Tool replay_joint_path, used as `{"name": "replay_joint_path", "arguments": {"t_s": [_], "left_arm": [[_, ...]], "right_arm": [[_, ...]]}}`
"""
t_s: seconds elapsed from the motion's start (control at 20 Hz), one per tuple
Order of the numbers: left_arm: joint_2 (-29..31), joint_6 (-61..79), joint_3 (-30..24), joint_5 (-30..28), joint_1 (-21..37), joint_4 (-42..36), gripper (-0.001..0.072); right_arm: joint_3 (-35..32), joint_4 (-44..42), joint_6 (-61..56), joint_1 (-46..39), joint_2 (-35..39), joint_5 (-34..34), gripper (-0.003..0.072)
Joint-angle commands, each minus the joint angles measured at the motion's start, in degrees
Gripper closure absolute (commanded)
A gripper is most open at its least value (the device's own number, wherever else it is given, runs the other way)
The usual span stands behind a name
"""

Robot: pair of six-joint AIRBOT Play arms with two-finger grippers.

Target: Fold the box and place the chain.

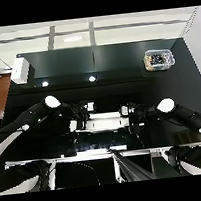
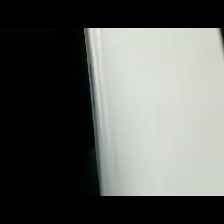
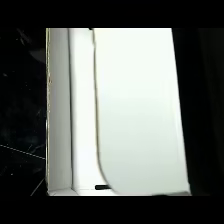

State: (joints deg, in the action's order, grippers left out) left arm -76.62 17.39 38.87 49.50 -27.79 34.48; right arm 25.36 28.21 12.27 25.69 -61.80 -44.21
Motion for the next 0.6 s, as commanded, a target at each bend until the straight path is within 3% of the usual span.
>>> {"name": "replay_joint_path", "arguments": {"t_s": [0.0,0.55], "left_arm": [[0.0,-0.1,0.0,0.2,0.0,0.0,0.0683],[0.0,0.0,0.0,0.0,0.0,0.0,0.0684]], "right_arm": [[-0.8,-4.2,4.1,0.9,-1.1,2.0,0.0013],[-0.5,3.8,-3.8,2.8,-4.4,5.0,0.0014]]}}
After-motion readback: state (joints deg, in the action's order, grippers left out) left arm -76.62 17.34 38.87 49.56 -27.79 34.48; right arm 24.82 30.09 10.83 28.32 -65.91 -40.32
